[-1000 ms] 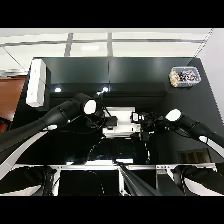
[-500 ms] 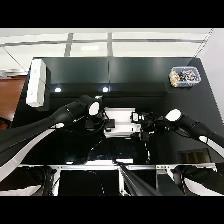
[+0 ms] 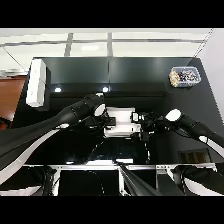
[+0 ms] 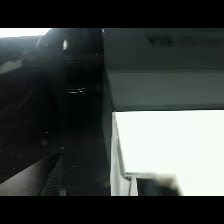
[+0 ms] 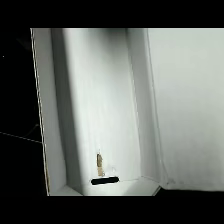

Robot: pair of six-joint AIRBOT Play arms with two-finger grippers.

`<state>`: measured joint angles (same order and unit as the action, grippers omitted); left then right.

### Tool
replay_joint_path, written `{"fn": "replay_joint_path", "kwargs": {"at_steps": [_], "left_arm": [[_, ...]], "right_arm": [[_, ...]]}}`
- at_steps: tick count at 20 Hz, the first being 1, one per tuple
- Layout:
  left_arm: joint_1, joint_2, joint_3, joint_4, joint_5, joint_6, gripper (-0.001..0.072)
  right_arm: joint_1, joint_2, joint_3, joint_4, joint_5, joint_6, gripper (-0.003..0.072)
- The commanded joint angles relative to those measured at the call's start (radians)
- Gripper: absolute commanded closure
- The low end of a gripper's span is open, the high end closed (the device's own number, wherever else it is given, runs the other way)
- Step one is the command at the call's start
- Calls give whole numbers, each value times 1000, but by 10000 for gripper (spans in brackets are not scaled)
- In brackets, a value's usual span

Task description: Fold the box and place the chain.

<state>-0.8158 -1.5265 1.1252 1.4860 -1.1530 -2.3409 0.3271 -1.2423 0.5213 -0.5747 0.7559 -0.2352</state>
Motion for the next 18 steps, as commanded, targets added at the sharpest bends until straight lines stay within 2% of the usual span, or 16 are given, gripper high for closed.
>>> {"fn": "replay_joint_path", "kwargs": {"at_steps": [1,3,6,11,12,13,14,15,16,17,18], "left_arm": [[-20,-10,8,20,15,-51,219],[-39,-24,15,20,38,-50,219],[-48,-55,38,21,-8,-45,221],[-48,-55,51,24,-7,-45,228],[-48,-55,52,24,-7,-45,268],[-48,-55,52,24,-7,-45,398],[-48,-55,52,23,-5,-45,493],[-48,-55,52,23,-4,-46,501],[-48,-55,52,23,-4,-46,620],[-48,-55,52,23,-3,-46,682],[-48,-55,52,23,-3,-46,682]], "right_arm": [[0,0,1,0,0,0,557],[0,0,1,0,0,0,557],[0,0,1,-1,1,0,557],[0,0,1,0,1,0,557],[0,0,1,-1,1,0,557],[0,0,1,-1,1,0,557],[0,0,1,0,1,0,557],[0,0,1,-1,1,0,557],[0,0,1,0,1,0,557],[0,0,1,0,1,0,557],[0,0,1,-1,1,0,558]]}}
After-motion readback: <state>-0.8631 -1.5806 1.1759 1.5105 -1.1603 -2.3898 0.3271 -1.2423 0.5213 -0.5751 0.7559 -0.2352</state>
